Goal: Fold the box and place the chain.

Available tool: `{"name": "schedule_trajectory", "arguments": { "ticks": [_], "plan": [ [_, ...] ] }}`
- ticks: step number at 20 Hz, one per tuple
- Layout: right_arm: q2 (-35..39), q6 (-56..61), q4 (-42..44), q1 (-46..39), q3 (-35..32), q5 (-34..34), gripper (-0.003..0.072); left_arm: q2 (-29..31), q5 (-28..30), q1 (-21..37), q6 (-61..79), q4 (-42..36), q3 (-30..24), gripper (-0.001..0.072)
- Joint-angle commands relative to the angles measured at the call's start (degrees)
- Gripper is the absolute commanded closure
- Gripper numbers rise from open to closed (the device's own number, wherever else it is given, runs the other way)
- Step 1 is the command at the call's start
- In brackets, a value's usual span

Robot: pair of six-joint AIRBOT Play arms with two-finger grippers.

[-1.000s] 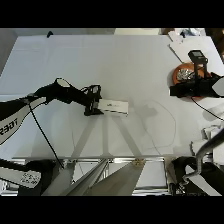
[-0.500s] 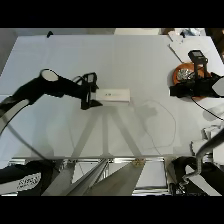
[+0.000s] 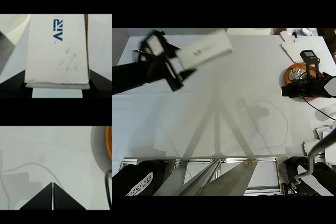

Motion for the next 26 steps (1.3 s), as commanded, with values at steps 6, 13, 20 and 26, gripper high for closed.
{"name": "schedule_trajectory", "arguments": {
  "ticks": [6, 13, 20, 26],
  "plan": [
    [0.0, 0.0, 0.0, 0.0, 0.0, 0.0, 0.0674, 4.9, 3.0, 17.8, -42.0, 31.8, 0.0, 0.0699],
    [0.0, 0.0, 0.0, 0.0, 0.0, 0.0, 0.0674, -8.6, 6.6, 28.6, -43.4, 31.7, 0.0, 0.0699],
    [0.0, 0.0, 0.0, 0.0, 0.0, 0.0, 0.0674, -31.8, 9.7, 28.5, -43.9, 25.5, 0.0, 0.0698],
    [0.0, 0.0, 0.0, 0.0, 0.0, 0.0, 0.0674, -37.4, 12.3, 28.5, -43.9, 25.5, 0.0, 0.0695]
  ]
}}
